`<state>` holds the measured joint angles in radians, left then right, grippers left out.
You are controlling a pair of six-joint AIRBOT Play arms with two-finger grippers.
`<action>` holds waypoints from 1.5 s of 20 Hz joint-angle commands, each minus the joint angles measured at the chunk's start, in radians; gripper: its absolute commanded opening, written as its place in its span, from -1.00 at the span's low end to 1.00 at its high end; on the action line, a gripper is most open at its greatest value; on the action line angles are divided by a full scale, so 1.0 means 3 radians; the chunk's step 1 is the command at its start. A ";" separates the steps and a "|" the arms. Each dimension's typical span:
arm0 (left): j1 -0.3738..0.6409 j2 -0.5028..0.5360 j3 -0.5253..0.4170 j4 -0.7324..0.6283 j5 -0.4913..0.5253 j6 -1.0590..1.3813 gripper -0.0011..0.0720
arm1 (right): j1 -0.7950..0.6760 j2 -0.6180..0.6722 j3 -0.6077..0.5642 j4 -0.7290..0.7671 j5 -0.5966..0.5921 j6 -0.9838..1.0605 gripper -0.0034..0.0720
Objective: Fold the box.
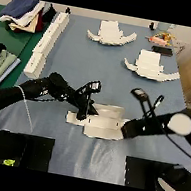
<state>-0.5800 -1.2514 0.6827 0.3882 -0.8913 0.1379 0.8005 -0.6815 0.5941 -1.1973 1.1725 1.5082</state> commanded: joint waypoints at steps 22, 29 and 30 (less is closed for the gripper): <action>0.0000 -0.0001 -0.0001 0.0001 0.0000 0.0000 -0.93 | 0.1202 -0.0585 -0.0415 -0.1781 -0.1184 -0.0168 0.82; 0.0000 -0.0001 -0.0001 0.0001 0.0000 0.0000 -0.93 | 0.1199 -0.0223 -0.0371 -0.1928 -0.1076 0.0195 0.82; 0.0000 -0.0001 -0.0001 0.0001 0.0000 0.0000 -0.93 | 0.1199 -0.0188 -0.0371 -0.1994 -0.1034 0.0261 0.82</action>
